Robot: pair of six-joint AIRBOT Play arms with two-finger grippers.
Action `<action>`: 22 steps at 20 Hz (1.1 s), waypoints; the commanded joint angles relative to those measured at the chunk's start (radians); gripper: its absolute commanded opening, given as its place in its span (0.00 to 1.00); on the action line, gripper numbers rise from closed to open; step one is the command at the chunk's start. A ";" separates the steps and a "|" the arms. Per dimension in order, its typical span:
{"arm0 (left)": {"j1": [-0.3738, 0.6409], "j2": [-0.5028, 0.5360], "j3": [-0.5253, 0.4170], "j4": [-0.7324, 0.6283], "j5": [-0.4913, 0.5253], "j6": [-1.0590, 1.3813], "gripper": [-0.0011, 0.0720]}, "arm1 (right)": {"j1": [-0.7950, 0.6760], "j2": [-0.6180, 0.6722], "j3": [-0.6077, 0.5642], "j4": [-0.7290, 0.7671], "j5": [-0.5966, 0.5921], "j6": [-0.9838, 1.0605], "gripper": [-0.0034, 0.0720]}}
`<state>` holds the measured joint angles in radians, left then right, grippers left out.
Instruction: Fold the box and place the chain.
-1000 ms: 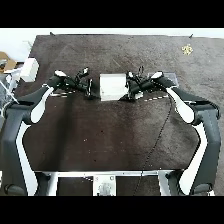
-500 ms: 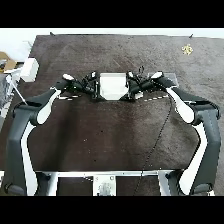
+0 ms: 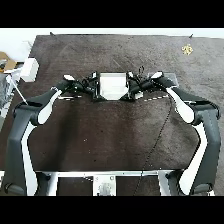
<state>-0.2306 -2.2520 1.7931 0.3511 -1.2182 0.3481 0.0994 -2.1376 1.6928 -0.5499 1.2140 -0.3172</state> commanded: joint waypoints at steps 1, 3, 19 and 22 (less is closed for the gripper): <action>0.000 0.000 0.000 0.000 -0.012 0.001 0.52 | 0.000 0.000 0.000 0.000 0.002 0.000 0.68; 0.000 0.000 0.000 0.000 -0.013 0.001 0.39 | 0.000 0.000 0.000 0.000 0.002 0.000 0.68; 0.000 0.000 0.000 0.000 -0.012 0.000 0.39 | 0.000 0.000 0.000 0.000 0.002 0.000 0.68; 0.000 0.000 0.000 0.000 -0.012 0.000 0.39 | 0.000 0.000 0.000 0.000 0.002 0.000 0.68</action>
